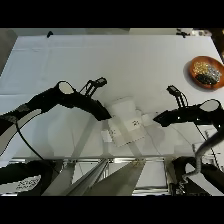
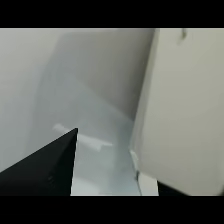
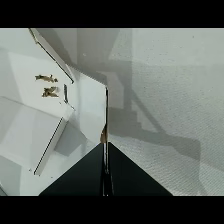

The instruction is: Fold the box and place the chain.

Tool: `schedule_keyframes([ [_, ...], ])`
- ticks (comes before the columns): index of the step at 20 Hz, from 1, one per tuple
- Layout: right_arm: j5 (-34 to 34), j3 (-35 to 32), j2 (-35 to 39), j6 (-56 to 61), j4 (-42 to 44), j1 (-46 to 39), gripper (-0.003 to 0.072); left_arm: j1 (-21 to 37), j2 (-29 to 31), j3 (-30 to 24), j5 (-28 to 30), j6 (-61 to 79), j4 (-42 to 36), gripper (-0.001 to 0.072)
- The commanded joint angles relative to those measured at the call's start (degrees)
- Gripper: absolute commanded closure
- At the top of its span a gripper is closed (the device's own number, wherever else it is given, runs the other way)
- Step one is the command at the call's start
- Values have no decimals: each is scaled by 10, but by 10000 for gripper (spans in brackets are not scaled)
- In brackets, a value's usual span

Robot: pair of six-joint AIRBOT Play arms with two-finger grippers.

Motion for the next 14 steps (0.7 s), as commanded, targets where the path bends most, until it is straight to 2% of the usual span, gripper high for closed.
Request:
schedule_keyframes([
  [1,0,0,0,0,0,1,674,-10,-23,0,-16,71,-78,194],
  [5,0,0,0,0,1,1,674,-38,-44,0,1,85,-80,197],
  [8,2,0,0,0,1,1,674,-46,-55,0,32,86,-83,220],
  [9,3,0,0,0,1,1,674,-48,-55,0,41,86,-83,252],
  [12,3,0,0,2,1,1,673,-48,-55,0,48,86,-78,649],
  [13,3,0,0,3,1,1,673,-48,-55,0,52,86,-70,698],
  [14,5,0,0,5,2,1,673,-48,-54,0,55,85,-63,701],
])
